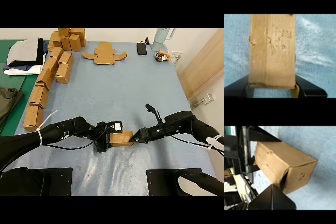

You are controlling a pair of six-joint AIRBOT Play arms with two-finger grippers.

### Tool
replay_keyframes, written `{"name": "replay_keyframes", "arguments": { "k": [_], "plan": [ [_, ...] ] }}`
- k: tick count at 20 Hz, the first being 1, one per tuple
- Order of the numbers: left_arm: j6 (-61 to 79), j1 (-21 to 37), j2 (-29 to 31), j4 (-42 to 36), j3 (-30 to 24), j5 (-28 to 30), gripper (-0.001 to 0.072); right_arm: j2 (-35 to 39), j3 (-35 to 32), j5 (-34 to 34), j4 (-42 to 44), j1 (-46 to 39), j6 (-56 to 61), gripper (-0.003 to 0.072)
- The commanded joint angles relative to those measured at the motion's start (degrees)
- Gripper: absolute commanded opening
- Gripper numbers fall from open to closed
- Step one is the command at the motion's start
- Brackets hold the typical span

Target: Fold the box.

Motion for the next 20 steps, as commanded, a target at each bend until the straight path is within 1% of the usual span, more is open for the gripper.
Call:
{"name": "replay_keyframes", "arguments": {
  "k": [1,12,14,16,18,19,20],
  "plan": [
    [0.0,0.0,0.0,0.0,0.0,0.0,0.0472,-0.6,-0.2,1.4,-0.2,0.2,-0.1,0.0003],
    [0.0,0.0,0.0,0.0,0.0,0.0,0.0472,-0.6,-0.7,1.5,0.4,0.2,-0.6,0.0004],
    [0.0,0.0,0.0,0.0,0.0,0.0,0.0472,0.5,-0.5,0.0,0.8,0.2,-1.5,0.0005],
    [0.0,0.0,0.0,0.0,0.0,0.0,0.0472,3.6,0.9,-1.6,0.4,0.2,-1.3,0.0005],
    [0.0,0.0,0.0,0.0,0.0,0.0,0.0472,8.5,3.3,-1.1,-2.4,0.1,1.5,0.0004],
    [0.0,0.0,0.0,0.0,0.0,0.0,0.0472,11.0,5.2,0.7,-7.0,0.1,5.1,0.0005],
    [0.0,0.0,0.0,0.0,0.0,0.0,0.0472,13.1,7.4,3.5,-14.8,0.1,10.5,0.0005]
  ]
}}
